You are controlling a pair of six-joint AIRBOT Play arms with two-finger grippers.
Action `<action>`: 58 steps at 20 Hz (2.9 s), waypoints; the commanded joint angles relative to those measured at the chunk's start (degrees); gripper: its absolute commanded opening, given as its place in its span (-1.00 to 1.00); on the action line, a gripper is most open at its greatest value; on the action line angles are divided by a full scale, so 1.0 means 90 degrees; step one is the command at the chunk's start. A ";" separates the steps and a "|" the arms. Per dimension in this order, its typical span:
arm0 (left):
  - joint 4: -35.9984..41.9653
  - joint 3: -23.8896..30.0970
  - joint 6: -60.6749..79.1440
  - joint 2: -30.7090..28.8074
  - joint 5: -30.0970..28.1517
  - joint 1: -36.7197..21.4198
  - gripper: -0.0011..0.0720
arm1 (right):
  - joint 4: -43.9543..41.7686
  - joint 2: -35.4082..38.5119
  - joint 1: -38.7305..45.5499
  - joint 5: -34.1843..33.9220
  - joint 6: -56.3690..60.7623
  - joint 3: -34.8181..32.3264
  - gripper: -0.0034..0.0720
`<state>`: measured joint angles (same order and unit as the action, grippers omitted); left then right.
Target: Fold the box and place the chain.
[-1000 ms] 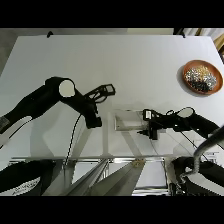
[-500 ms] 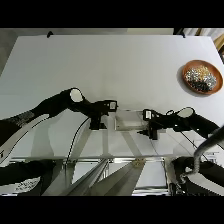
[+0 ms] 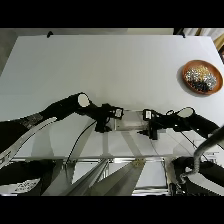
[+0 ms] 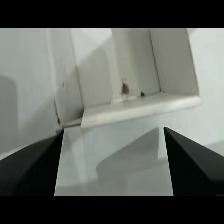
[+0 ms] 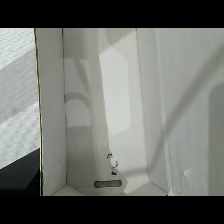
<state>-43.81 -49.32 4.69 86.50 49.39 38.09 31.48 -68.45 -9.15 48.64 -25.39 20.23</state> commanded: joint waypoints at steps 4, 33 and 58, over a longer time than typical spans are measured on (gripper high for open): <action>0.0529 0.0002 -0.0022 0.0012 0.0095 0.0066 0.96 | -0.0002 0.0000 -0.0002 0.0002 0.0002 0.0000 0.00; 0.0889 0.0036 -0.0716 0.0260 0.0066 0.0226 -0.59 | -0.0002 0.0000 0.0000 0.0000 0.0002 0.0000 0.00; 0.0763 0.0155 -0.0646 -0.0061 -0.0277 0.0165 0.78 | -0.0002 0.0000 -0.0002 0.0002 0.0002 0.0000 0.00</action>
<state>-36.49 -48.60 -1.58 86.15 46.39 39.79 31.31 -68.45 -9.15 48.51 -25.28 20.23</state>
